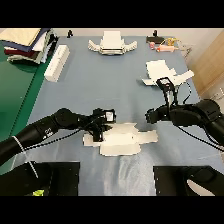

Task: Fold the box.

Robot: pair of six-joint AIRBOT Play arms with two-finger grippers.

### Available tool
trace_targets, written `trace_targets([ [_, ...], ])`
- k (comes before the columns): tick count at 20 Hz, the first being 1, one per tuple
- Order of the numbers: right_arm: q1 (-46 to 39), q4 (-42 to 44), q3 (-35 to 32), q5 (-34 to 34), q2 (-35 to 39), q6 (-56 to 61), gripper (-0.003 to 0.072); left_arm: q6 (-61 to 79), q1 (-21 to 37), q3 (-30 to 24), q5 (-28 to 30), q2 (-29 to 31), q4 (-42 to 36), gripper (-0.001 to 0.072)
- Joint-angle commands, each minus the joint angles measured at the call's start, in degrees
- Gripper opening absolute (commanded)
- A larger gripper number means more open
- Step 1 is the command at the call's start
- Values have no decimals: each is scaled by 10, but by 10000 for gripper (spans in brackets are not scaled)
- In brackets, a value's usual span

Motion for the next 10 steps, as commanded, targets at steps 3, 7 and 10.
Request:
trace_targets([
  [3,0,0,0,5,0,0,411,0,-1,-6,-10,1,2,10],
  [7,0,0,0,5,0,0,411,-5,-1,-12,-18,1,2,12],
  [10,0,0,0,5,0,0,411,-5,-1,-12,-51,-2,2,13],
])
